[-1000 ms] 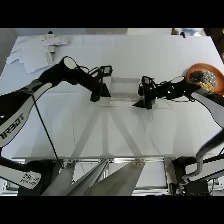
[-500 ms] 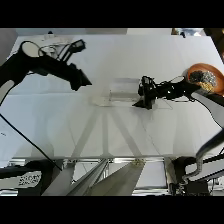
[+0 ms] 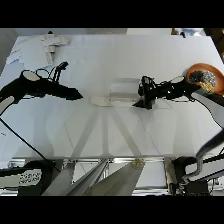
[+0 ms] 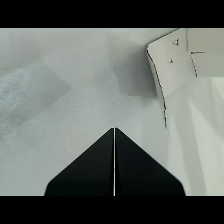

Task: Fold the box and place the chain.

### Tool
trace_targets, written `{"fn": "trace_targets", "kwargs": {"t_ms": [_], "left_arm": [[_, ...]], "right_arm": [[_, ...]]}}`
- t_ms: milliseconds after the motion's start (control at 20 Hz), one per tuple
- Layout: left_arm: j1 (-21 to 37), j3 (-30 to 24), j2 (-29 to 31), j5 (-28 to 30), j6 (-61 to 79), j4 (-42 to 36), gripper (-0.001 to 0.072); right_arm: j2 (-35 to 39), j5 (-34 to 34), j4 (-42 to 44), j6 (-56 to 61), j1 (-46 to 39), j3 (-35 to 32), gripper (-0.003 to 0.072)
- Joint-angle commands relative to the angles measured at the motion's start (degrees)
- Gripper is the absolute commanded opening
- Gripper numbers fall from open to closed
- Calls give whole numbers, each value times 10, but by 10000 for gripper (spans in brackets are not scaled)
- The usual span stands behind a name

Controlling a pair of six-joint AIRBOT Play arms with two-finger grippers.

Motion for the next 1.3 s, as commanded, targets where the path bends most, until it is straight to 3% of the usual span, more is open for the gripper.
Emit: {"fn": "trace_targets", "kwargs": {"t_ms": [0,300,500,900,950,1050,1250], "left_arm": [[-11,-17,-21,22,-34,-39,10],[-68,-17,-71,46,-18,-123,10],[-96,-17,-82,48,49,-232,10],[-115,-17,-82,73,59,-249,12],[-116,-17,-82,76,63,-253,53],[-116,-17,-82,72,93,-270,294],[-117,-17,-82,69,143,-322,296]], "right_arm": [[0,0,0,0,0,0,507],[0,0,0,0,0,0,507],[0,0,0,0,0,0,507],[0,0,0,0,0,0,507],[0,0,0,0,0,0,507],[0,0,0,0,0,0,507],[0,0,0,0,0,0,507]]}}
